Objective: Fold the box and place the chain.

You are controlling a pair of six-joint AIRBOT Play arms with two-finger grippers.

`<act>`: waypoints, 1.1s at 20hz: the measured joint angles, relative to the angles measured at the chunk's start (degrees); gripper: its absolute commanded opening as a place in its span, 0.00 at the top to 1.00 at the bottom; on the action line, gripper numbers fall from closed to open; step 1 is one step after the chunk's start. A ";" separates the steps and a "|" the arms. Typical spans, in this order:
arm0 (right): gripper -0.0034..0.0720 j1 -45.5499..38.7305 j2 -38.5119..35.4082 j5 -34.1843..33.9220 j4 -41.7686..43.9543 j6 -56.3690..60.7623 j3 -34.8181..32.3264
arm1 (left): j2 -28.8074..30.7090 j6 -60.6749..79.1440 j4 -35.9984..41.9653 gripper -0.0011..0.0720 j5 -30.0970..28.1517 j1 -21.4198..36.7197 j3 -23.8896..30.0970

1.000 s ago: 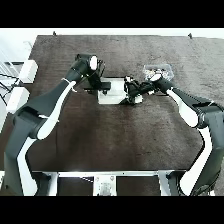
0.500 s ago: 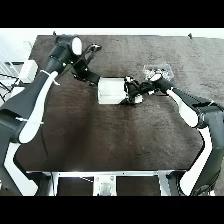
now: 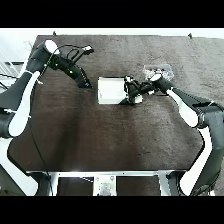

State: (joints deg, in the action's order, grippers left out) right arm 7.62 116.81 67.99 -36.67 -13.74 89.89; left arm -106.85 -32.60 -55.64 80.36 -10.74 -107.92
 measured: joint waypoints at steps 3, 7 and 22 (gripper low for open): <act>0.22 0.00 0.00 0.00 0.00 0.00 0.00 | -0.07 7.50 2.05 0.01 -1.11 0.52 1.38; 0.22 0.00 0.00 0.00 0.00 0.00 0.00 | -0.15 20.94 3.78 0.01 -3.34 1.07 5.64; 0.22 0.02 0.00 0.00 0.02 0.00 0.00 | -5.64 39.19 18.62 0.00 -11.72 3.17 13.16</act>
